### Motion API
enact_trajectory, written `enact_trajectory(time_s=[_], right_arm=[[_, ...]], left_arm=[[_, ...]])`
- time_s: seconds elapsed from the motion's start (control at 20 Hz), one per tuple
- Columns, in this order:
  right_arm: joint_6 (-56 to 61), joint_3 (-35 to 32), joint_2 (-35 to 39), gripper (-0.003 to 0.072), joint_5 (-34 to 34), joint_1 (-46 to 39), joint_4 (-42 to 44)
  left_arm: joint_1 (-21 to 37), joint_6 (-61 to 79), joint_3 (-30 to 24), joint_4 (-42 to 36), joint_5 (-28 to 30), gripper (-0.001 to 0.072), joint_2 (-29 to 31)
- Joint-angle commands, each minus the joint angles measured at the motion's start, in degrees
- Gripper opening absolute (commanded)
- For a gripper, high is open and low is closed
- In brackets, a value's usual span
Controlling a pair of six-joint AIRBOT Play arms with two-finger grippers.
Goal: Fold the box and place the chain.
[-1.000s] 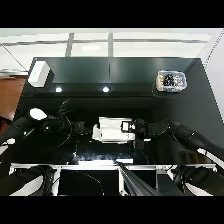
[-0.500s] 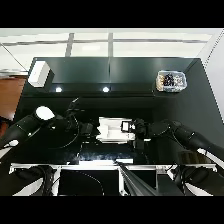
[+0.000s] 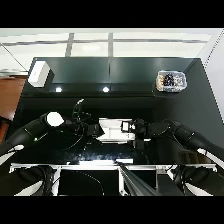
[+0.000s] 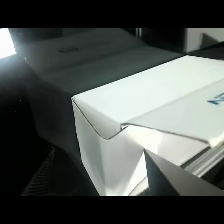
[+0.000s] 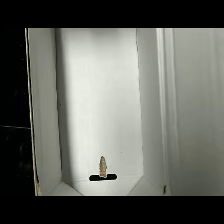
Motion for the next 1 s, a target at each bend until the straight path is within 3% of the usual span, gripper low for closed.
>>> enact_trajectory(time_s=[0.0,0.35,0.75,0.8,0.85,0.95], right_arm=[[0.02,0.04,0.00,0.0428,0.00,-0.04,0.02],[0.50,0.04,0.00,0.0428,0.00,-0.02,0.02],[0.48,0.04,0.00,0.0428,0.00,-0.02,0.02],[0.48,0.04,0.00,0.0428,0.00,-0.02,0.02],[0.48,0.04,0.00,0.0428,0.00,-0.02,0.02],[0.48,0.04,0.00,0.0428,0.00,-0.02,0.02]], left_arm=[[-1.38,-4.66,0.09,1.95,1.90,0.0648,0.04],[-4.26,-8.59,0.26,2.54,3.89,0.0645,0.04],[-13.00,-34.62,6.23,28.70,1.68,0.0620,-1.18],[-14.01,-36.94,7.04,30.64,0.94,0.0605,-1.51],[-14.86,-39.60,7.74,32.39,-0.33,0.0532,-1.95],[-16.20,-43.23,8.63,33.68,-2.40,0.0506,-2.62]])
